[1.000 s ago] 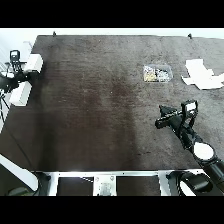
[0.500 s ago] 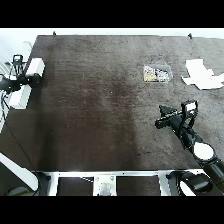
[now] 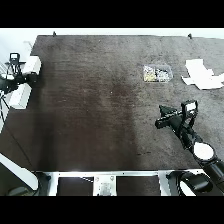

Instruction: Fold the box and place the chain.

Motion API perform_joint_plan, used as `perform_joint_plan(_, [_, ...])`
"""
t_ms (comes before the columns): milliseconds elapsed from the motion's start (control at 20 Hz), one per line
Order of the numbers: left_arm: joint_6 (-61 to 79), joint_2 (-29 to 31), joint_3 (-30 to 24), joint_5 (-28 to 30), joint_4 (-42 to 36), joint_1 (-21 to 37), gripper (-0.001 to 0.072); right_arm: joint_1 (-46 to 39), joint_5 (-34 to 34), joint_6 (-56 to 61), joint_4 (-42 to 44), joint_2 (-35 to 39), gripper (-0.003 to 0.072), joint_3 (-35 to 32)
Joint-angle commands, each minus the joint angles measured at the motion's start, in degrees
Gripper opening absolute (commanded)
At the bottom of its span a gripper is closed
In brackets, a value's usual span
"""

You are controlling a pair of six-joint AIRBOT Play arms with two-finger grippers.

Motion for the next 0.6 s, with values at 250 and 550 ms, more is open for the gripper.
perform_joint_plan(250, [1.6,0.07,5.75,-5.62,-3.48,0.68,0.072,0.02,0.02,0.0,0.02,0.04,0.0015,-0.02])
perform_joint_plan(550, [0.94,0.09,14.67,-16.7,-2.58,0.87,0.072,0.02,0.02,0.0,0.02,0.04,0.0016,-0.02])
